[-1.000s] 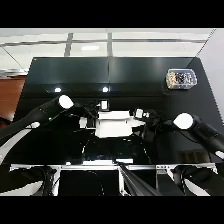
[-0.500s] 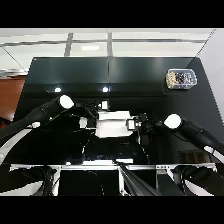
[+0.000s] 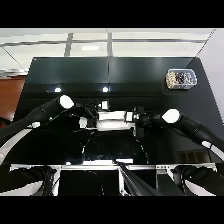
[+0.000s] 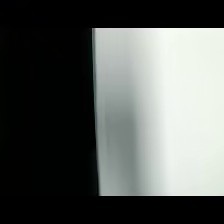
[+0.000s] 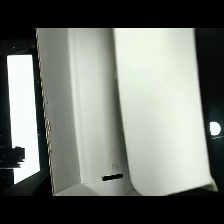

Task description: Fold the box and place the chain.

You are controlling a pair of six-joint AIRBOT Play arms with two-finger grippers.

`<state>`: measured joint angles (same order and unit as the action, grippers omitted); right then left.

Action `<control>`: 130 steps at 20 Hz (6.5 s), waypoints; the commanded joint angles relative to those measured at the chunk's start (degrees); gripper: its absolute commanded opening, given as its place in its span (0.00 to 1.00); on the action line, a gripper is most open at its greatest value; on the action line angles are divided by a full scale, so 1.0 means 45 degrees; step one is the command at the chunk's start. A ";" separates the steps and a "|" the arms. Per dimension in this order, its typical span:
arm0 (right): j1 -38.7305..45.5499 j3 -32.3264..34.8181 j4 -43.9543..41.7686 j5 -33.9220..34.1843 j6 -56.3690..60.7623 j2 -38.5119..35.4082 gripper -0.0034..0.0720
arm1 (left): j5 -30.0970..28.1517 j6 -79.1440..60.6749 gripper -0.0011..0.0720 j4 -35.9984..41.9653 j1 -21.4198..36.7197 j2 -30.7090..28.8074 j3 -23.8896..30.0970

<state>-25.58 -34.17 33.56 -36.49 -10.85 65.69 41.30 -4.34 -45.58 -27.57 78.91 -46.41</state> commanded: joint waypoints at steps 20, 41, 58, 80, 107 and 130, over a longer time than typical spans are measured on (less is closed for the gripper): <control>0.0923 -0.0573 -0.2701 -0.1914 -0.2934 0.1783 0.92 | 0.0272 0.0010 0.06 0.0000 -0.0005 0.0000 -0.0010; 0.0500 -0.0559 -0.0622 -0.0923 -0.0155 0.2511 0.92 | 0.0282 0.0010 0.06 0.0005 -0.0005 0.0000 -0.0010; 0.0102 -0.0559 -0.0068 -0.0379 0.0369 0.2555 0.92 | 0.0277 0.0010 0.06 0.0005 -0.0010 0.0000 -0.0010; 0.0102 -0.0559 -0.0053 -0.0369 0.0369 0.2555 0.64 | 0.0262 0.0010 0.06 0.0010 -0.0010 0.0000 -0.0010; 0.0102 -0.0559 0.0131 -0.0860 0.0039 0.2555 0.34 | -0.0189 0.8578 0.06 0.3036 0.0447 -0.4080 0.2618; 0.0102 -0.0559 0.0126 -0.0840 0.0044 0.2555 0.34 | 0.2696 1.0112 0.05 -0.0495 0.1379 -0.0160 -0.1583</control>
<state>-25.10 -36.69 34.22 -40.38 -10.81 77.19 52.29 38.92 -44.05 -22.81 81.49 -52.31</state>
